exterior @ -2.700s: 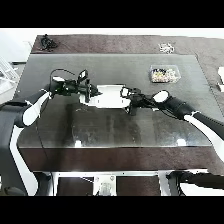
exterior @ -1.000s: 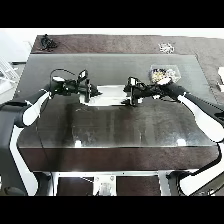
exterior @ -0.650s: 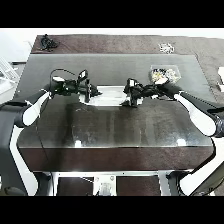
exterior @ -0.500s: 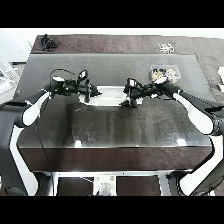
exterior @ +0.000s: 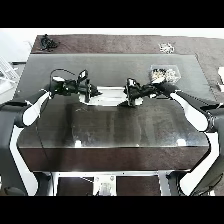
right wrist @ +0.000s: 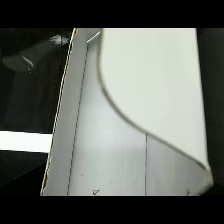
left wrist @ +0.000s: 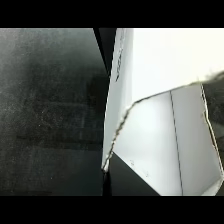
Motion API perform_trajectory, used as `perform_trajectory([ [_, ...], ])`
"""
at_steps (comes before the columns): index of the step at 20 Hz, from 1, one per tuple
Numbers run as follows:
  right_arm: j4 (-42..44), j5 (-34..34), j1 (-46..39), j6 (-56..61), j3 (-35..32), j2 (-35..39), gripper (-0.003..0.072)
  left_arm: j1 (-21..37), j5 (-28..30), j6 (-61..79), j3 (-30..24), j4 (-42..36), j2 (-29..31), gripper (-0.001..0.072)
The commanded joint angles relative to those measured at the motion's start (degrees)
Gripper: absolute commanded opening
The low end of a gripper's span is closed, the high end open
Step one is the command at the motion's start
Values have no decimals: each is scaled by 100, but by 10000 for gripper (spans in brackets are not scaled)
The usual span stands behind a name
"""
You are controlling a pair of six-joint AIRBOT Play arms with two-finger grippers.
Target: Fold the box and place the chain.
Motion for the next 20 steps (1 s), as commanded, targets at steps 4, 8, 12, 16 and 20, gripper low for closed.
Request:
perform_trajectory([
  [4, 4, 142, 2, -2, 177, -199, 698, -2, 2, 0, 2, 0, -4, 19],
  [8, 188, 271, 2, -63, 184, -258, 698, -2, 2, 0, 2, 0, -4, 19],
  [12, 247, 271, 0, -107, 184, -289, 698, -2, 2, -2, 2, 0, -4, 19],
  [16, 251, 273, -2, -105, 186, -299, 698, -2, 2, 0, 2, 0, -4, 19],
  [20, 210, 273, -4, -83, 208, -302, 695, -2, 2, 0, 2, 0, -4, 19],
])
